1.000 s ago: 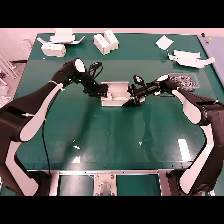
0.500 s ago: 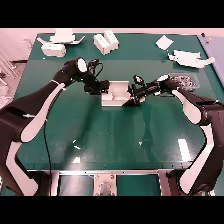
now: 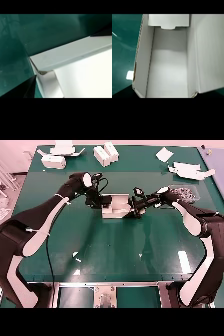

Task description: Fold the box and place the chain.

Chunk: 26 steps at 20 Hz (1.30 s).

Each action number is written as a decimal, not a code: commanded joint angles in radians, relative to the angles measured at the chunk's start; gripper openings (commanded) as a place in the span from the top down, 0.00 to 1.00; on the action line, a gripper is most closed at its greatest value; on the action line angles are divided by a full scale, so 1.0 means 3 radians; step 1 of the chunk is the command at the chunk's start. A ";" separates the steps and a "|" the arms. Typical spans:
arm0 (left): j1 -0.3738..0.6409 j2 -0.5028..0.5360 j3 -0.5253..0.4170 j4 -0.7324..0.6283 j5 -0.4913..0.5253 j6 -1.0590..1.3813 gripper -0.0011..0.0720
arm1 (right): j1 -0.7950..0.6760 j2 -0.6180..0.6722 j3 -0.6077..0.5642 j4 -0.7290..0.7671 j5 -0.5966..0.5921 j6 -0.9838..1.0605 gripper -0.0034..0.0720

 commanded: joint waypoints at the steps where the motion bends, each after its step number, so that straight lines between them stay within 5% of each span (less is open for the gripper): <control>1: -0.0031 -0.0003 -0.0001 0.0145 -0.0034 -0.0022 0.39 | 0.0003 0.0000 0.0000 0.0005 -0.0006 0.0004 0.23; 20: -0.0221 -0.0074 0.0010 0.0670 0.0202 -0.0741 0.41 | 0.0003 0.0000 0.0000 0.0005 -0.0006 0.0004 0.23; 26: -0.0280 -0.0094 0.0113 0.0877 -0.0031 -0.0941 0.42 | 0.0003 0.0000 0.0000 0.0005 -0.0006 0.0004 0.23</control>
